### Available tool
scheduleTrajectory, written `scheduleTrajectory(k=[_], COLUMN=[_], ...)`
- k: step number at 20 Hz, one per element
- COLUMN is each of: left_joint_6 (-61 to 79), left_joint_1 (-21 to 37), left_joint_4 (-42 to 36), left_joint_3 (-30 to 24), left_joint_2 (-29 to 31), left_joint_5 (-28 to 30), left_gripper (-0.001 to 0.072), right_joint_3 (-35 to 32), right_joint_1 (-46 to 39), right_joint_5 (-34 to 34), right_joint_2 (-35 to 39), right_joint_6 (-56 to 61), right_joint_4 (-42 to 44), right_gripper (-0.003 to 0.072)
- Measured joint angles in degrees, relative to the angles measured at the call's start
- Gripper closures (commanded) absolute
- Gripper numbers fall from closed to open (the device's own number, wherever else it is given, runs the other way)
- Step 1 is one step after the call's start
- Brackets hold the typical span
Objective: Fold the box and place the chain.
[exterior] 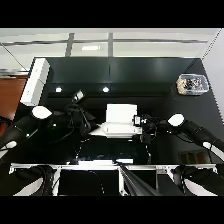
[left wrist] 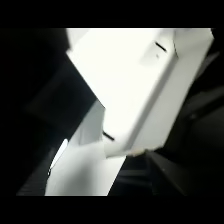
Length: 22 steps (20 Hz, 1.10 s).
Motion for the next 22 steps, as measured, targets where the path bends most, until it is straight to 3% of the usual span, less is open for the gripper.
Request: scheduleTrajectory(k=[6,11,12,14,17,22], left_joint_6=[10.43,13.6,14.21,14.97,15.69,15.96], left_joint_1=[-6.05,-10.03,-10.62,-11.58,-12.37,-12.76], left_joint_4=[6.99,8.0,7.48,6.8,5.4,2.69], left_joint_3=[-2.75,-0.74,0.02,1.64,3.21,3.96], left_joint_2=[0.37,-3.48,-4.37,-6.32,-8.5,-9.75], left_joint_5=[8.35,11.89,12.11,12.09,8.04,6.29], left_gripper=[0.0019,0.0021,0.0058,0.0391,0.0556,0.0555], right_joint_3=[0.02,0.02,0.0,0.02,0.0,0.02], right_joint_1=[0.0,0.0,0.0,0.0,0.0,0.0], right_joint_5=[0.0,0.02,0.02,0.02,0.02,0.07], right_joint_2=[0.0,0.0,0.0,0.0,0.0,0.0], right_joint_6=[-0.02,-0.04,-0.04,-0.04,-0.04,-0.02], right_joint_4=[0.0,0.0,0.0,0.0,0.0,-0.02], right_gripper=[0.0282,0.0282,0.0282,0.0283,0.0282,0.0282])
